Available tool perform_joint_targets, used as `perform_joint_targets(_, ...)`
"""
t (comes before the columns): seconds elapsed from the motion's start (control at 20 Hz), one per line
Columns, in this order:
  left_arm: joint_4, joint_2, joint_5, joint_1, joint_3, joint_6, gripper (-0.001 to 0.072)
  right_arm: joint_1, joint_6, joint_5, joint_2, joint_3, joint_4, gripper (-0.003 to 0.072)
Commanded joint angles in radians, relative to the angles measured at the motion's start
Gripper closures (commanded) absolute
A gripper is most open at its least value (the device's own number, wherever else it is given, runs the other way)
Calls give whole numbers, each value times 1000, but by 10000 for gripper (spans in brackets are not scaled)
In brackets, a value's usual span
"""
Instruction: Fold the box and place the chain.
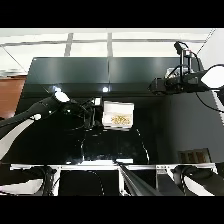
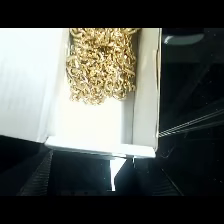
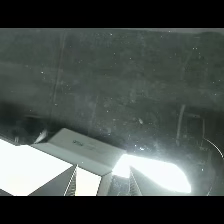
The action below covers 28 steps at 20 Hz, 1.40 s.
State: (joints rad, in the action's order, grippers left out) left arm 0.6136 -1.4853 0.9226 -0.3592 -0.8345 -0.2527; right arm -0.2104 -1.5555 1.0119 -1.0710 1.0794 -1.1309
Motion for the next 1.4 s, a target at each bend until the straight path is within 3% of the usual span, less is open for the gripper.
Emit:
perform_joint_targets(0.0,-5,-4,-38,-5,-5,2,3,0,0,0,0,0,0,305)
perform_joint_targets(0.6,6,-8,-57,-108,-11,-54,6,0,0,-3,0,0,-4,305)
perform_joint_targets(0.7,6,-8,-58,-110,-11,-39,90,0,0,-3,-1,0,-5,305)
perform_joint_targets(0.75,6,-8,-58,-110,-11,-11,195,0,0,-3,-3,0,-6,305)
perform_joint_targets(0.8,6,-8,-57,-110,-11,0,247,-1,0,-4,-13,-2,-8,303)
perform_joint_targets(0.85,6,-8,-57,-110,-11,0,247,-2,0,-9,-29,-6,-6,295)
perform_joint_targets(0.9,6,-8,-58,-110,-11,0,249,-9,2,-14,-50,-12,-4,29)
perform_joint_targets(0.95,6,-8,-60,-110,-11,0,249,-20,20,-24,-80,-13,-3,-34)
perform_joint_targets(1.15,6,-8,-60,-109,-11,0,249,-62,252,-114,-225,-13,171,-34)
perform_joint_targets(1.35,6,-8,-59,-109,-11,0,248,-93,760,24,-252,-10,248,-34)
